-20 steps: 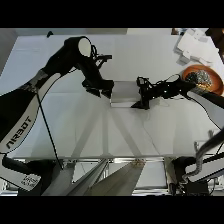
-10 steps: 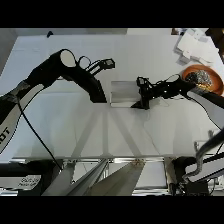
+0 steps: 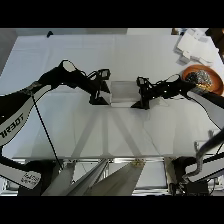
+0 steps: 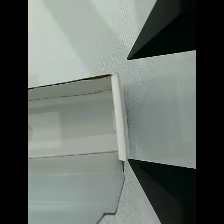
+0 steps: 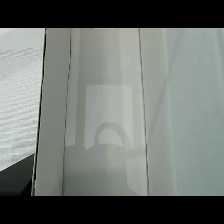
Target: Fold the box and place the chain.
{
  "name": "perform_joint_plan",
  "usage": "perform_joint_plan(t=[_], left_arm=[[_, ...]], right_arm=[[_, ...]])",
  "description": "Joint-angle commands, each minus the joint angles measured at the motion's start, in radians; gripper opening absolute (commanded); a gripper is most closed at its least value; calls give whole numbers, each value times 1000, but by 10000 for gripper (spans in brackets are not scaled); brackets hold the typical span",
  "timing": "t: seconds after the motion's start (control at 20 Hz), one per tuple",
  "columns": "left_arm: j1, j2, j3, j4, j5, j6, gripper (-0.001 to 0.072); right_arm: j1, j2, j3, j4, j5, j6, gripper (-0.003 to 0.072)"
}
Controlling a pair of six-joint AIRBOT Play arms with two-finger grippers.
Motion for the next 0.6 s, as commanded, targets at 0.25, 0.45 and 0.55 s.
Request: perform_joint_plan(t=[0.25,0.45,0.55], left_arm=[[21,-79,-2,-216,37,164,704],[19,-99,-2,-236,-15,230,703],[18,-105,-2,-211,-14,229,702]], right_arm=[[0,1,0,0,0,0,591],[0,1,0,0,0,0,591],[0,1,0,0,0,0,591]])
